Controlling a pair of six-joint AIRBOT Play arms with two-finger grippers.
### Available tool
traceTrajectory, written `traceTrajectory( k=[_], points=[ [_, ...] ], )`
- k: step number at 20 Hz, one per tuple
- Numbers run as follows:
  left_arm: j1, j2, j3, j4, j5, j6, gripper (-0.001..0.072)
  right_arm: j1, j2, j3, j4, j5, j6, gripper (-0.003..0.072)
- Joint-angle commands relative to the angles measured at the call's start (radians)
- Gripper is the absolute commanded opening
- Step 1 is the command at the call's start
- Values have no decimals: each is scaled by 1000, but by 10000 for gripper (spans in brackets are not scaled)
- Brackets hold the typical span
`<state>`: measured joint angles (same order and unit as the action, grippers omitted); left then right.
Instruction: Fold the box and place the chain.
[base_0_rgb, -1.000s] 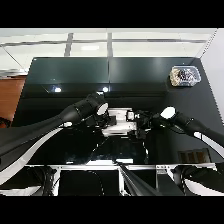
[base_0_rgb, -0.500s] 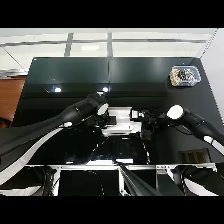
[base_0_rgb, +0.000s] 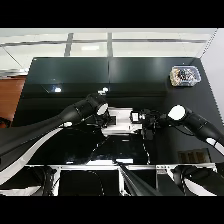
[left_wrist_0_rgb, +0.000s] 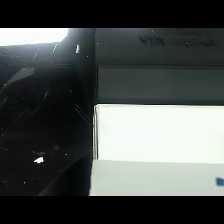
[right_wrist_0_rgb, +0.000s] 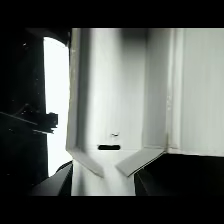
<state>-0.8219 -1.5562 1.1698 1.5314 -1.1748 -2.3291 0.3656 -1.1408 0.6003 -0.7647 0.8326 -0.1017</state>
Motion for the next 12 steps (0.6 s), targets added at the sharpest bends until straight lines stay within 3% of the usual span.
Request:
traceTrajectory(
  k=[1,2,7,8,9,10,11,12],
  points=[
    [0,0,0,1,0,4,29,14,-18,1,93,-44,-15,229],
    [0,0,0,1,-1,4,29,27,-23,1,127,-49,-15,193],
    [0,0,0,1,-1,3,30,48,-72,1,244,-67,10,190],
    [0,0,0,1,-1,3,29,48,-76,1,269,-68,35,229],
    [0,0,0,1,-1,3,29,48,-76,1,270,-80,60,432],
    [0,0,0,1,-1,3,29,47,-76,1,260,-83,88,381],
    [0,0,0,1,-1,3,29,46,-76,1,241,-81,110,208],
    [0,0,0,1,-1,3,29,46,-76,1,230,-82,122,274]
  ],
)
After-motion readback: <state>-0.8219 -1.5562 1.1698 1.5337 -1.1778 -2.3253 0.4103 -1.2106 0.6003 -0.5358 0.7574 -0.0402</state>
